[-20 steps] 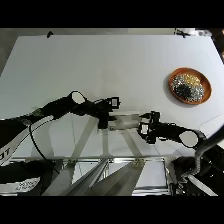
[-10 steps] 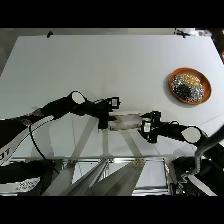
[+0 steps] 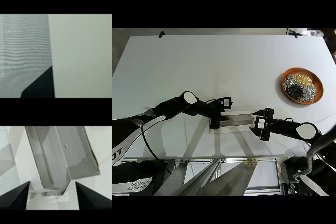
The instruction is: Fold the box and place the chain.
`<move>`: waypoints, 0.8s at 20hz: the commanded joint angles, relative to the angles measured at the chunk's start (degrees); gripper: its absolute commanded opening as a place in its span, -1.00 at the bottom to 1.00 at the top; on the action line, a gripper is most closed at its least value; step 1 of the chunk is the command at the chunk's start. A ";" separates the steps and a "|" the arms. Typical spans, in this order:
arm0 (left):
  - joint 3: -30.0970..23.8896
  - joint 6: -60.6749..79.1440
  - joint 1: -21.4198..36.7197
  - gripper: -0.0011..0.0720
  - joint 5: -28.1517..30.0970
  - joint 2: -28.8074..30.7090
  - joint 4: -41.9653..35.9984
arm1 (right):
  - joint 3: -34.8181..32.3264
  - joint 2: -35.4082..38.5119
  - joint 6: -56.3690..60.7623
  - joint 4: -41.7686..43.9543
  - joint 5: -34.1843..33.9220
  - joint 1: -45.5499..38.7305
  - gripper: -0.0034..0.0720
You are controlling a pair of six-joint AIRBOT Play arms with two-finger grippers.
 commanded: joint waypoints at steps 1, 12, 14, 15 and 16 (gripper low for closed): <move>0.04 0.00 -0.04 -0.94 -0.04 0.00 0.02 | 0.11 -1.36 -2.64 2.40 0.50 -0.13 0.69; 0.04 0.00 -0.04 -0.94 -0.07 0.00 0.02 | 1.79 -7.58 -7.85 6.95 4.24 -3.15 0.69; 0.04 0.00 -0.04 -0.94 -0.07 0.00 0.00 | 2.43 -7.48 -7.85 5.25 7.69 -5.60 0.69; 0.04 0.00 -0.04 -0.94 -0.04 0.00 0.02 | 2.93 -7.32 -7.85 4.37 9.55 -6.36 0.69; 0.04 0.00 -0.04 -0.94 -0.04 0.00 0.02 | 3.39 -7.10 -7.87 4.28 10.58 -6.56 0.69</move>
